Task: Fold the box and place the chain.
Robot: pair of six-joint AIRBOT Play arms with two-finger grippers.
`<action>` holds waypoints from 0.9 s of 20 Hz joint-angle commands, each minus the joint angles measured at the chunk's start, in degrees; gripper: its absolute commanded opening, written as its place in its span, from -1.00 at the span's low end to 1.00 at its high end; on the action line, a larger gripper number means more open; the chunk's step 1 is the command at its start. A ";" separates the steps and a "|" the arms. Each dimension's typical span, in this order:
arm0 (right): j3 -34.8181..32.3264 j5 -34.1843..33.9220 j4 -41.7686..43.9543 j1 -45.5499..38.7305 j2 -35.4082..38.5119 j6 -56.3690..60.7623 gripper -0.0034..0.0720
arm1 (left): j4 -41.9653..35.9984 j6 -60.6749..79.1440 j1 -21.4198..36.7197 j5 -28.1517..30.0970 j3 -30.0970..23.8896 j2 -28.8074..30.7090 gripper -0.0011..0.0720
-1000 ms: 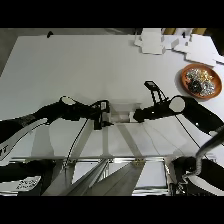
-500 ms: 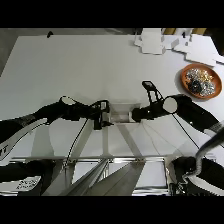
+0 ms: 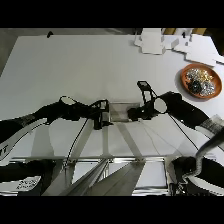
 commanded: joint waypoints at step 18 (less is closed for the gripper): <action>2.40 1.99 -5.27 0.35 -3.98 5.55 -0.11 | 0.04 0.02 -0.04 -0.11 0.02 0.02 -0.03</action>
